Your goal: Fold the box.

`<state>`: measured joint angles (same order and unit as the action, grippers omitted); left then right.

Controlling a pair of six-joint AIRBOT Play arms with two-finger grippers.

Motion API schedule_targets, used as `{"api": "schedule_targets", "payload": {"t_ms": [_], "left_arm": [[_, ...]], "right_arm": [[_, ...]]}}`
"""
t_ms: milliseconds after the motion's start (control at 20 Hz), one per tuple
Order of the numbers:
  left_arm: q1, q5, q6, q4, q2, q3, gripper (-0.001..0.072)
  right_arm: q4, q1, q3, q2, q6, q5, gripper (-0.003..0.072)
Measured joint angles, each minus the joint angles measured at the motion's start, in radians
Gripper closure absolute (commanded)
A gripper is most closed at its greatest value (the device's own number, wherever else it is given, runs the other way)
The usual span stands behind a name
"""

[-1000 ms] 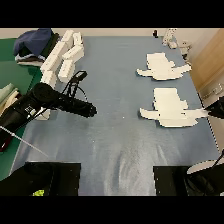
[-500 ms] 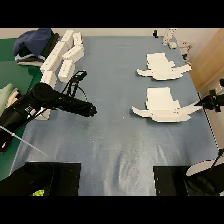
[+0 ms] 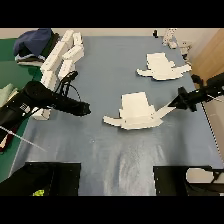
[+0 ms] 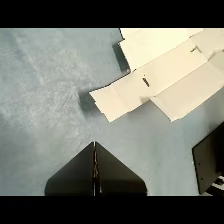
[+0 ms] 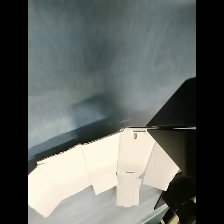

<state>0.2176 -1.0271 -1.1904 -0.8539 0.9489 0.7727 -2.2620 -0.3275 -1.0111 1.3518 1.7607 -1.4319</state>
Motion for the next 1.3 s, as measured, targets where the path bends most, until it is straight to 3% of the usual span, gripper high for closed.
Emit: {"api": "schedule_targets", "payload": {"t_ms": [250,300,350,550,750,850,1000,1050,1100,1150,1200,1250,1300], "left_arm": [[-0.068,-0.098,0.016,0.001,-0.067,-0.030,0.0698],[-0.074,-0.108,0.016,0.002,-0.091,-0.046,0.0698],[-0.079,-0.112,0.017,0.001,-0.113,-0.063,0.0698],[-0.085,-0.122,0.019,0.000,-0.171,-0.108,0.0696],[-0.087,-0.111,0.019,0.001,-0.188,-0.122,0.0696],[-0.087,-0.105,0.019,0.002,-0.190,-0.124,0.0696],[-0.087,-0.101,0.020,0.002,-0.193,-0.126,0.0696],[-0.087,-0.101,0.020,0.001,-0.193,-0.126,0.0696],[-0.087,-0.100,0.020,0.002,-0.193,-0.126,0.0695],[-0.087,-0.099,0.020,0.002,-0.193,-0.126,0.0665],[-0.087,-0.099,0.020,0.002,-0.193,-0.126,0.0378],[-0.087,-0.099,0.019,0.002,-0.193,-0.126,0.0161],[-0.088,-0.099,0.017,0.001,-0.193,-0.126,0.0209]], "right_arm": [[0.006,0.193,0.325,-0.328,-0.113,0.222,0.0661],[0.006,0.225,0.378,-0.383,-0.130,0.272,0.0395],[0.007,0.251,0.421,-0.424,-0.146,0.305,0.0264],[0.021,0.299,0.505,-0.479,-0.187,0.377,0.0265],[0.018,0.314,0.526,-0.422,-0.159,0.397,0.0266],[0.008,0.318,0.518,-0.382,-0.117,0.394,0.0376],[-0.005,0.321,0.494,-0.333,-0.060,0.359,0.0451],[-0.008,0.322,0.488,-0.324,-0.046,0.349,0.0629],[-0.012,0.322,0.484,-0.317,-0.033,0.345,0.0685],[-0.019,0.323,0.481,-0.313,-0.021,0.342,0.0685],[-0.020,0.328,0.478,-0.309,-0.010,0.342,0.0685],[-0.023,0.338,0.477,-0.307,0.000,0.343,0.0685],[-0.025,0.356,0.476,-0.308,0.014,0.344,0.0685]]}}
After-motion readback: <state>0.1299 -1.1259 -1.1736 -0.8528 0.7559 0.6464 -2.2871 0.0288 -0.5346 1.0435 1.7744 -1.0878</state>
